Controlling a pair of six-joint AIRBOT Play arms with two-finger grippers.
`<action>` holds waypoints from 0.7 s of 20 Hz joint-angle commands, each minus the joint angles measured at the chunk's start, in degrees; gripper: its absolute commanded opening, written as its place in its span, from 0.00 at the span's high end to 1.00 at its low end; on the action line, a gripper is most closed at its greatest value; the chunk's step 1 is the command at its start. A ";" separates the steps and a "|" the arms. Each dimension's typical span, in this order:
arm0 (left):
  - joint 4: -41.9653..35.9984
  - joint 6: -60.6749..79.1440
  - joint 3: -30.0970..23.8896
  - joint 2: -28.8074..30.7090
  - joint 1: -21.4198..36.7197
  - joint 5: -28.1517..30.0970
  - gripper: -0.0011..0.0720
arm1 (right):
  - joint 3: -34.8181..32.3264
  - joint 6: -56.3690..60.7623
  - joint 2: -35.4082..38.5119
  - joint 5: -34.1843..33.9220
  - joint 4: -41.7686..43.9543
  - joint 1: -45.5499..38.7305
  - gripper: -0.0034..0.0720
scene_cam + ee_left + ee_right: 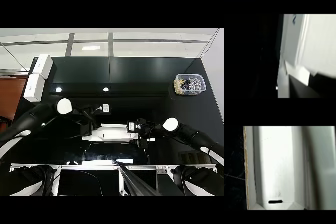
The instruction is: Fold the box and place the chain.
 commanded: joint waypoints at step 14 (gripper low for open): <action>-46.34 -13.29 -13.75 8.07 4.24 12.07 0.95 | -0.04 0.02 -0.02 0.04 0.00 0.00 0.77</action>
